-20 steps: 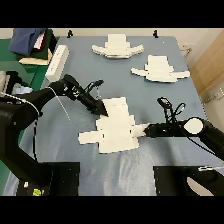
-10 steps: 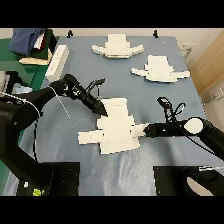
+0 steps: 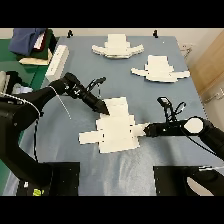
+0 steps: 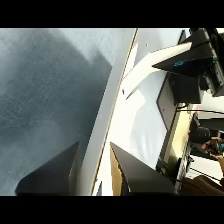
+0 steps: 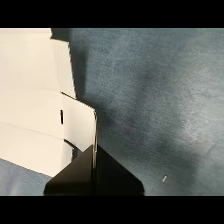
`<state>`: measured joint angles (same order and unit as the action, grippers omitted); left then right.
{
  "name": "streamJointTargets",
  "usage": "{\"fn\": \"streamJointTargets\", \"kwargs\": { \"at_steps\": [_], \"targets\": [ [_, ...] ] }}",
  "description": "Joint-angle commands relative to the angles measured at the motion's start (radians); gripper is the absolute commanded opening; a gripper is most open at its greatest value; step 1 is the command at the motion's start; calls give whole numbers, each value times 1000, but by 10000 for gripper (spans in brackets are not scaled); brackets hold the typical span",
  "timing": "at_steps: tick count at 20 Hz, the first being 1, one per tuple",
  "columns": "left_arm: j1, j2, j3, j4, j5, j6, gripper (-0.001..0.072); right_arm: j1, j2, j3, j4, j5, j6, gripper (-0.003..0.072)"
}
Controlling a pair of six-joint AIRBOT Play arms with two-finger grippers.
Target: Fold the box.
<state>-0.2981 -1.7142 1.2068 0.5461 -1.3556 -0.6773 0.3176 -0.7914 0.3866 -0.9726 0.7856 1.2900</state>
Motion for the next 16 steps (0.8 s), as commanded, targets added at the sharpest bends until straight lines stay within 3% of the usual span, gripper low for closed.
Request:
{"fn": "streamJointTargets", "kwargs": {
  "at_steps": [1, 6, 7, 9, 11, 13, 16],
  "targets": [
    [-10, 0, 1, -1, 2, 41, 15, 0, 1, 1, 0, 0, 0, 1],
    [-16, 2, 11, 3, 10, 107, 10, 0, 1, 6, -1, -1, 1, 2],
    [-16, 13, 16, 3, 33, 136, 10, -2, 1, 16, -18, -1, 22, 39],
    [-26, 60, 16, 0, 110, 200, 9, -24, 1, 68, -111, 31, 144, 279],
    [-44, 117, 8, -1, 171, 277, 9, -60, 1, 159, -243, 110, 269, 356],
    [-80, 189, -39, -9, 254, 400, 9, -102, 1, 275, -350, 191, 348, 357],
    [-156, 303, -170, -50, 418, 633, 9, -138, 1, 396, -380, 216, 373, 348]
  ]
}}
